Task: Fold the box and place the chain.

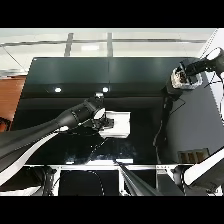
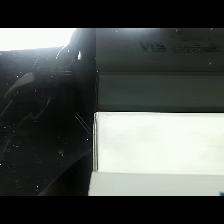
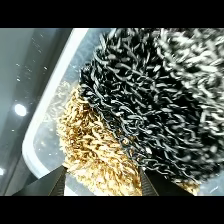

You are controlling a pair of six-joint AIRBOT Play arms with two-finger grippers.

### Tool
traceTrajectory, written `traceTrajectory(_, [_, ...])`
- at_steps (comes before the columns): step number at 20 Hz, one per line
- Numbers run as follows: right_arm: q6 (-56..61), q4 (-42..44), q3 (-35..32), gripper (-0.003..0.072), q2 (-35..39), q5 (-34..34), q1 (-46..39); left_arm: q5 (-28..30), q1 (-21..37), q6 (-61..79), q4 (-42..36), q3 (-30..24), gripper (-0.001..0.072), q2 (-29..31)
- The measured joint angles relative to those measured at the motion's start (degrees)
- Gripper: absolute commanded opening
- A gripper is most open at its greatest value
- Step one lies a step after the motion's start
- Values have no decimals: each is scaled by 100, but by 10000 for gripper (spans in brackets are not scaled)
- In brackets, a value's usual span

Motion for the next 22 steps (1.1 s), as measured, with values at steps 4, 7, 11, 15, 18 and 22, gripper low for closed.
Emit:
traceTrajectory(4, [-302, 2, -2, 16, -52, 66, 37, 2, 0, 0, 0, 0, 27, 0])
traceTrajectory(7, [-1036, 26, -2, 16, 212, 236, 2, 28, 0, 2, 0, 0, 27, 0])
traceTrajectory(11, [-2490, -4, -2, 17, 1058, 660, -28, 94, 0, 2, 0, 0, 27, 0])
traceTrajectory(15, [-3499, -22, -2, 16, 2175, 964, 35, 122, 0, 0, 2, 0, 27, 0])
traceTrajectory(18, [-3845, 9, -15, 17, 3077, 1174, 122, 144, 0, 0, 2, 0, 27, 0])
traceTrajectory(22, [-4319, 404, -468, 16, 4288, 1453, 350, 151, 0, 0, 4, 0, 27, 0])
